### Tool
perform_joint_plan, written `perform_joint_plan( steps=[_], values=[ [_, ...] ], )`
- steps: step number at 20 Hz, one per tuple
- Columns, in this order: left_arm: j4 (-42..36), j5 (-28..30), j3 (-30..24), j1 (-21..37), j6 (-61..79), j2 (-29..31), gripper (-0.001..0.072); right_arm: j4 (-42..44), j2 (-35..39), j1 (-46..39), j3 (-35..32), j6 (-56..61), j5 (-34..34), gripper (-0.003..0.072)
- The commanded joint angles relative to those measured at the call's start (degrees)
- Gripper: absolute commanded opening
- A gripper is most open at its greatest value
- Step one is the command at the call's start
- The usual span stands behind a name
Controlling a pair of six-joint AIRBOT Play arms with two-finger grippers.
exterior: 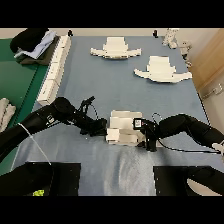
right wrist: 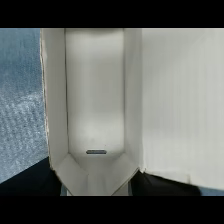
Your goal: Fold the box.
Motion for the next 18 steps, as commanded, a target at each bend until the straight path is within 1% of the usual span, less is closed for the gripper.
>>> perform_joint_plan(
  steps=[1,2,10,12,15,17,18],
  values=[
    [-0.96,-0.02,0.02,0.00,0.04,0.04,0.0313,0.02,-0.02,0.04,-0.04,0.00,0.00,0.0521],
    [-0.98,0.00,0.02,0.02,0.00,0.04,0.0288,0.02,-0.02,0.04,-0.04,0.00,0.00,0.0521],
    [-1.44,0.35,-0.04,-0.39,-0.04,-0.26,0.0288,0.02,-0.02,0.04,-0.04,0.00,0.00,0.0522],
    [-1.22,1.31,-0.04,-1.20,0.70,-0.26,0.0289,0.02,-0.02,0.04,-0.04,0.00,0.00,0.0522],
    [-0.44,5.03,0.42,-3.56,0.24,-0.24,0.0288,0.02,-0.02,0.04,-0.04,0.00,0.00,0.0522],
    [2.89,7.15,1.51,-5.68,-3.43,-0.24,0.0288,0.02,-0.02,0.04,-0.04,0.00,0.00,0.0522],
    [6.21,7.54,2.29,-6.97,-6.73,-0.26,0.0288,0.02,-0.02,0.04,-0.04,0.00,0.00,0.0521]
  ],
)
